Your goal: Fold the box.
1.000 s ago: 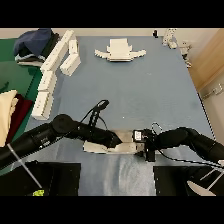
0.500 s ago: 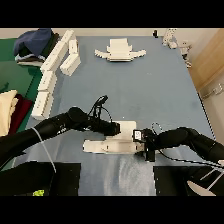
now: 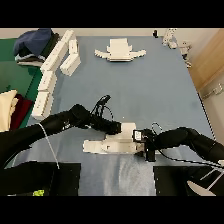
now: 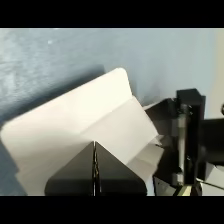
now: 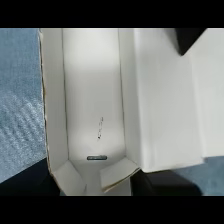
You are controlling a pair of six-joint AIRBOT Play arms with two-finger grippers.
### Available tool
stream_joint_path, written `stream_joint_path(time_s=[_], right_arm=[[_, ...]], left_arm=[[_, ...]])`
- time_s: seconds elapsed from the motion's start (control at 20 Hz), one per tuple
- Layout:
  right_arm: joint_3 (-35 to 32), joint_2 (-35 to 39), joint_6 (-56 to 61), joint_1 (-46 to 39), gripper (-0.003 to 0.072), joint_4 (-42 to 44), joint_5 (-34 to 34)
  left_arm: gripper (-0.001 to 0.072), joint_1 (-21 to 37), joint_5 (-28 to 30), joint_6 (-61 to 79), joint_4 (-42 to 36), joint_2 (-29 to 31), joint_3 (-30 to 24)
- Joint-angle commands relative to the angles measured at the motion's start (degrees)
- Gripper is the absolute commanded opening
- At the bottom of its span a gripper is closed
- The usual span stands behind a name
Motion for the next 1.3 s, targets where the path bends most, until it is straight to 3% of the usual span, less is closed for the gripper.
stream_joint_path(time_s=[0.0,0.25,0.55,0.75,0.9,0.95,1.0,1.1,1.25], right_arm=[[0.07,0.07,0.02,-0.02,0.0569,0.02,0.02],[0.07,0.07,0.02,-0.02,0.0569,0.02,0.02],[0.07,0.07,0.02,-0.02,0.0569,0.02,0.02],[0.07,0.07,0.02,-0.02,0.0569,0.00,0.02],[0.07,0.07,0.02,-0.02,0.0570,0.00,0.02],[0.07,0.07,0.02,-0.02,0.0569,0.00,0.02],[0.07,0.07,0.02,-0.02,0.0569,0.00,0.02],[0.07,0.07,0.02,-0.02,0.0569,0.00,0.02],[0.07,0.07,0.02,-0.02,0.0569,0.00,0.02]], left_arm=[[0.0012,0.07,-4.59,6.38,0.74,3.34,2.93],[0.0012,-0.90,-11.28,6.36,15.21,16.65,3.13],[0.0012,-9.75,-18.25,0.92,41.20,26.47,2.23],[0.0012,-11.56,-19.08,5.27,44.59,30.93,-2.84],[0.0018,-6.97,-19.15,19.39,41.97,34.71,-8.11],[0.0265,-4.09,-19.47,22.32,39.12,35.21,-9.51],[0.0691,-0.96,-19.56,24.61,35.85,35.34,-10.80],[0.0678,4.61,-19.50,31.34,30.75,35.15,-13.29],[0.0677,6.64,-17.27,45.92,27.12,33.70,-15.78]])
